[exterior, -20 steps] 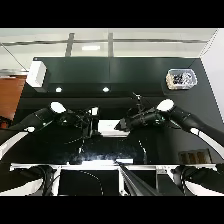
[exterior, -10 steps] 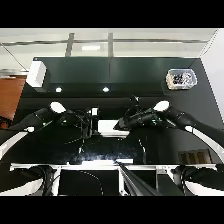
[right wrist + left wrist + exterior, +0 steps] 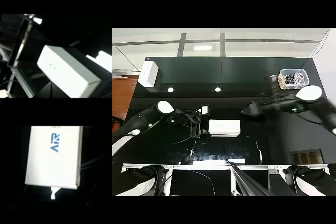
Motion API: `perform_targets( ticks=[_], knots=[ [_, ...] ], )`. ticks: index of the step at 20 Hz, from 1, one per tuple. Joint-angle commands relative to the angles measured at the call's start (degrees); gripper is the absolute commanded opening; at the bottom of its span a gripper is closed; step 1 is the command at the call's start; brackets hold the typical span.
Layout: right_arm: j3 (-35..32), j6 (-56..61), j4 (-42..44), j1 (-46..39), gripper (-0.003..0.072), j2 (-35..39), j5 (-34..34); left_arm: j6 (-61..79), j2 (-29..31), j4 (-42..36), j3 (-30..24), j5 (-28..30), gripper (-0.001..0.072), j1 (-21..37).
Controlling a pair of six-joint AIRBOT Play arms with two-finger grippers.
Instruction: Fold the box and place the chain.
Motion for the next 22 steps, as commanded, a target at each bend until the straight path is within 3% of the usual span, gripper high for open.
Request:
perform_targets(
  ticks=[1, 4, 7, 13, 16, 22],
  knots=[
    [0.6, 3.9, -8.4, -8.8, 0.0014, 8.5, 4.2, -11.7, 6.4, 9.6, 0.1, -0.3, 0.0718, 0.8],
    [0.6, 3.9, -8.7, -12.9, 0.0014, 9.7, 6.7, -14.7, 10.1, 7.3, 0.4, -3.1, 0.0718, 0.2],
    [0.6, 3.9, -8.6, -12.9, 0.0014, 9.7, 5.4, -16.9, 8.9, 6.1, 3.8, -1.3, 0.0718, -5.4],
    [0.6, 4.1, -8.6, -12.9, 0.0015, 9.7, 5.5, -16.6, -2.3, 0.3, 11.4, 2.3, 0.0717, -14.0],
    [0.6, 4.1, -8.6, -12.9, 0.0015, 9.6, 6.2, -16.6, -6.3, -0.3, 14.0, 2.3, 0.0717, -14.3],
    [0.6, 4.0, -8.7, -12.9, 0.0015, 9.6, 5.9, -16.6, -6.8, -0.7, 14.1, 0.0, 0.0717, -14.3]
  ],
)
